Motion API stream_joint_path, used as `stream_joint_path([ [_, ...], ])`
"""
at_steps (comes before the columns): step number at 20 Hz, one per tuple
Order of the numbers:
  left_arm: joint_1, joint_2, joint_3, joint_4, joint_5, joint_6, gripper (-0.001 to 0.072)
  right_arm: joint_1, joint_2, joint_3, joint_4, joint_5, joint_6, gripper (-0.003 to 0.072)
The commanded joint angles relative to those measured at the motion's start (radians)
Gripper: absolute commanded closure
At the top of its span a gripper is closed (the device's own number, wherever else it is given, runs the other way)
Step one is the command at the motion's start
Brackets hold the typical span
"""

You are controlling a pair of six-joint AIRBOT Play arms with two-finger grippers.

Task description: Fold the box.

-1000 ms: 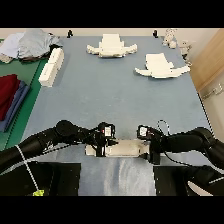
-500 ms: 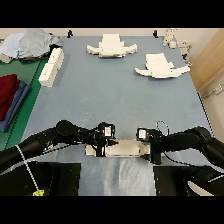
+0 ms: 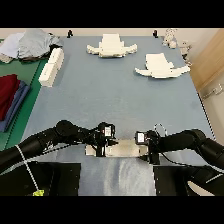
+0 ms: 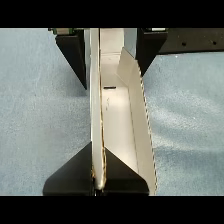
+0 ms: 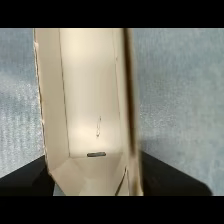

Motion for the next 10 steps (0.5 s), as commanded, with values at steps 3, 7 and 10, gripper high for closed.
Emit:
stream_joint_path([
  [3, 0.0, 0.0, 0.0, 0.0, 0.0, 0.0, 0.0697, -0.001, -0.039, -0.009, 0.024, 0.02, -0.034, -0.0021],
  [7, 0.0, 0.0, 0.0, 0.0, 0.0, 0.0, 0.0697, 0.0, -0.039, -0.012, 0.024, 0.029, -0.034, -0.002],
  [10, 0.0, 0.0, 0.0, 0.0, 0.0, 0.0, 0.0697, 0.0, -0.04, -0.012, 0.023, 0.027, -0.034, 0.0192],
])
